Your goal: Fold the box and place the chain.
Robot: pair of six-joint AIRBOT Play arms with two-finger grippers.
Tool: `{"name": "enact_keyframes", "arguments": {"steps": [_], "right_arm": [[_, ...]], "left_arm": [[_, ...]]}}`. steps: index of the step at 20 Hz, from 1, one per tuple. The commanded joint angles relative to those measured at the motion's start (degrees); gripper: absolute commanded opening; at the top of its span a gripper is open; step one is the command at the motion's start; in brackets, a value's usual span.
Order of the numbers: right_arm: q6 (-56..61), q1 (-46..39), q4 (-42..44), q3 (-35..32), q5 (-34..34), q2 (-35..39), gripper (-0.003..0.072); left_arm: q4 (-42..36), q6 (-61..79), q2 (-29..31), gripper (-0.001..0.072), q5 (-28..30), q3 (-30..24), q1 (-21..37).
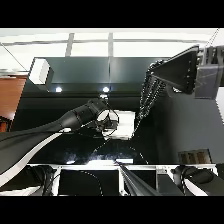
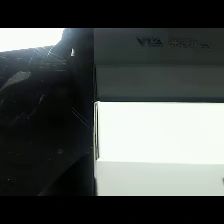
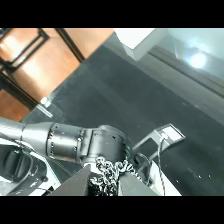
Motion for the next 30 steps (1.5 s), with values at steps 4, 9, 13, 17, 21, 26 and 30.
{"name": "enact_keyframes", "arguments": {"steps": [4,9,13,17,21,26,30], "right_arm": [[0.1,2.2,-0.4,-0.1,-2.6,-0.1,0.0001],[0.2,2.2,-1.2,-3.7,-2.5,-0.2,0.0002],[1.8,2.2,-3.5,-13.6,-3.1,-0.2,0.0002],[2.9,2.2,-2.4,-21.5,-6.7,-0.2,0.0002],[2.9,3.4,-0.6,-27.1,-10.6,-0.2,0.0001],[3.5,5.3,-0.6,-34.2,-14.7,-0.2,0.0002],[4.6,9.1,-1.8,-39.5,-20.5,-0.4,0.0021]], "left_arm": [[0.0,0.0,0.0,0.0025,0.0,0.0,0.0],[0.0,0.0,0.0,0.0025,0.0,0.0,0.0],[0.0,0.0,0.0,0.0025,0.0,0.0,0.0],[0.0,0.0,0.0,0.0025,0.0,0.0,0.0],[0.0,0.0,0.0,0.0025,0.0,0.0,0.0],[0.0,0.0,0.0,0.0025,0.0,0.0,0.0],[0.0,0.0,0.0,0.0025,0.2,0.0,0.0]]}}
